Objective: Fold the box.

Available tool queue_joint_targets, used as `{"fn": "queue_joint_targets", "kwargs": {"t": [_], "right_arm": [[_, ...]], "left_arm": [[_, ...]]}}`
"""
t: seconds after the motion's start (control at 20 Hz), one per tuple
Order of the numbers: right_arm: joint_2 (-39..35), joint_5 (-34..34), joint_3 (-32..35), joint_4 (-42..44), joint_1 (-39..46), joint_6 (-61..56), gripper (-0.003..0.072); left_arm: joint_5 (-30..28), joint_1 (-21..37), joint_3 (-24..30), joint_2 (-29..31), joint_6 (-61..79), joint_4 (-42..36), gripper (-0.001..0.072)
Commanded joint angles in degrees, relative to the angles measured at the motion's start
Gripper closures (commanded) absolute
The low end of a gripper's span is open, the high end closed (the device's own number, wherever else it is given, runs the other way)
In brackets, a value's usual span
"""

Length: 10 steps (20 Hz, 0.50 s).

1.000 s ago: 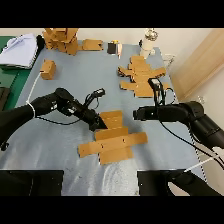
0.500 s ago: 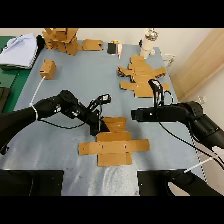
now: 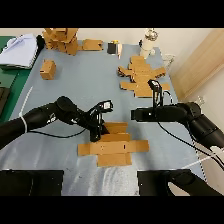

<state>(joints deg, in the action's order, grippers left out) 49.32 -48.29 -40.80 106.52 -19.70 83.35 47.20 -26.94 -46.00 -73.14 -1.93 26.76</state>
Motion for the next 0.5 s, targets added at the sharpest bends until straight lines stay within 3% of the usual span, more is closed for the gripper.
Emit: {"fn": "queue_joint_targets", "kwargs": {"t": [0.0, 0.2, 0.45], "right_arm": [[0.02, 0.83, 0.09, 0.07, -0.07, 0.00, 0.0685], [0.00, 0.85, 0.11, 0.46, -0.07, 0.02, 0.0685], [0.00, 0.85, 0.11, 0.46, -0.07, 0.04, 0.0685]], "left_arm": [[-3.74, -2.16, 1.25, 2.34, -3.87, 4.63, 0.0699], [-5.99, -4.42, 1.36, 3.26, -6.29, 6.86, 0.0699], [-14.78, -4.42, 2.01, 4.20, -1.18, 2.91, 0.0698]]}}
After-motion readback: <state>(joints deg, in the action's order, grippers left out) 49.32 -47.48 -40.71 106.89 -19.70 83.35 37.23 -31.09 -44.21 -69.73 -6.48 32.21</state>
